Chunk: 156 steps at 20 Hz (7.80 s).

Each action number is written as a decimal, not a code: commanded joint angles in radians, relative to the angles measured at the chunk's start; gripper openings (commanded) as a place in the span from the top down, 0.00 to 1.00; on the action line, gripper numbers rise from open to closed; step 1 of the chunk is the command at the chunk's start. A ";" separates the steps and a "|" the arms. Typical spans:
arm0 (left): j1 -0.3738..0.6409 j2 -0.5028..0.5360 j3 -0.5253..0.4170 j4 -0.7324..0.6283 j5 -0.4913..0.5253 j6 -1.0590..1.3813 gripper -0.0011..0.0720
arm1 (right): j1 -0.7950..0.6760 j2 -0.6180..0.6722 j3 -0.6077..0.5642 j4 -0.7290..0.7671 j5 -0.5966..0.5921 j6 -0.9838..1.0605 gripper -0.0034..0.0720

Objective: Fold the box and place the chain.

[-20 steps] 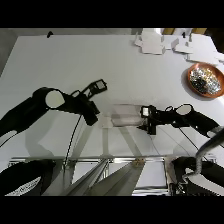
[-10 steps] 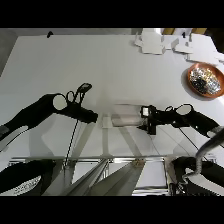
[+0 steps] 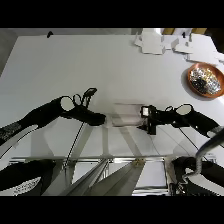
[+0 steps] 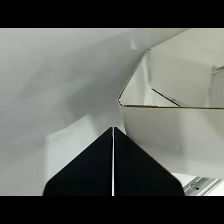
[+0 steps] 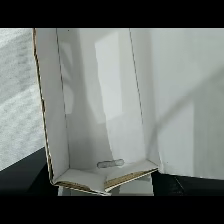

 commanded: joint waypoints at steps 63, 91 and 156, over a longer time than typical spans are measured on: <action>-0.321 -0.298 0.579 0.613 -0.344 -0.931 0.56 | 0.000 0.000 0.000 0.000 0.001 -0.001 0.43; -0.367 -0.373 0.610 0.678 -0.419 -1.072 0.85 | 0.000 0.000 0.000 0.000 0.000 -0.001 0.43; -0.009 -0.146 0.017 -0.341 0.042 1.697 0.02 | 0.000 0.000 0.000 0.000 0.000 -0.001 0.43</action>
